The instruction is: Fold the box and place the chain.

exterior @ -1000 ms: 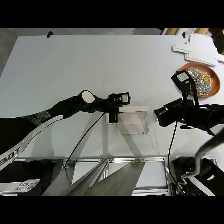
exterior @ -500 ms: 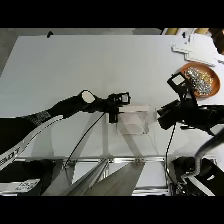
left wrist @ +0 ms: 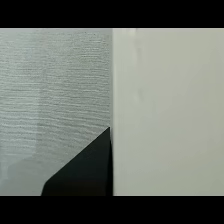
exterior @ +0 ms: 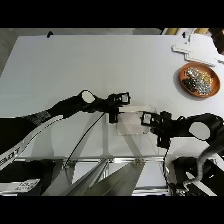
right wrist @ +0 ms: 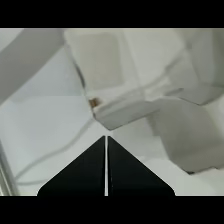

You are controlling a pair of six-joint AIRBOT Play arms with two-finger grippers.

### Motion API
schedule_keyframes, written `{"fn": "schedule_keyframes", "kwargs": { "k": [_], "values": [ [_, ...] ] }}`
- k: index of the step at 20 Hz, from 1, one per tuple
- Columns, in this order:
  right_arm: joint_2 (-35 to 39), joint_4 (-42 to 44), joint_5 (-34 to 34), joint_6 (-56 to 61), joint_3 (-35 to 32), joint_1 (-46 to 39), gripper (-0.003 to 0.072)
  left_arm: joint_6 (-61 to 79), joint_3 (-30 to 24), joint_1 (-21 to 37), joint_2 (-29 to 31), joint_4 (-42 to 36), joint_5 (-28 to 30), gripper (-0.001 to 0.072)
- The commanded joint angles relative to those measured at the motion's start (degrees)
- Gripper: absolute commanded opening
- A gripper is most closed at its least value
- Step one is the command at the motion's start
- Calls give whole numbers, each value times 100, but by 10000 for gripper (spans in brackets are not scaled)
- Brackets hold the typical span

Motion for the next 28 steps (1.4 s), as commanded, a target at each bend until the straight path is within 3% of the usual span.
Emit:
{"fn": "schedule_keyframes", "kwargs": {
  "k": [1,2,3,9,16,23,28],
  "values": [
    [-76,-42,-459,-968,-348,76,237,0,2,-2,-2,-2,-4,9],
    [-20,-245,-866,-970,-501,201,487,0,2,-2,-2,-2,-2,9],
    [48,-393,-1252,-1014,-664,345,617,0,2,-2,-2,-2,-2,9],
    [133,-479,-3051,-1351,-1458,986,618,0,2,-2,-2,-20,-2,9],
    [-214,-664,-3488,-1375,-1471,866,617,-2,2,-2,-2,-20,-2,9],
    [-214,-404,-2837,-1377,-815,153,616,0,2,-2,-2,-20,-4,9],
    [-275,772,-2732,-2341,-743,-398,616,0,2,-2,-2,-20,-2,9]
  ]
}}
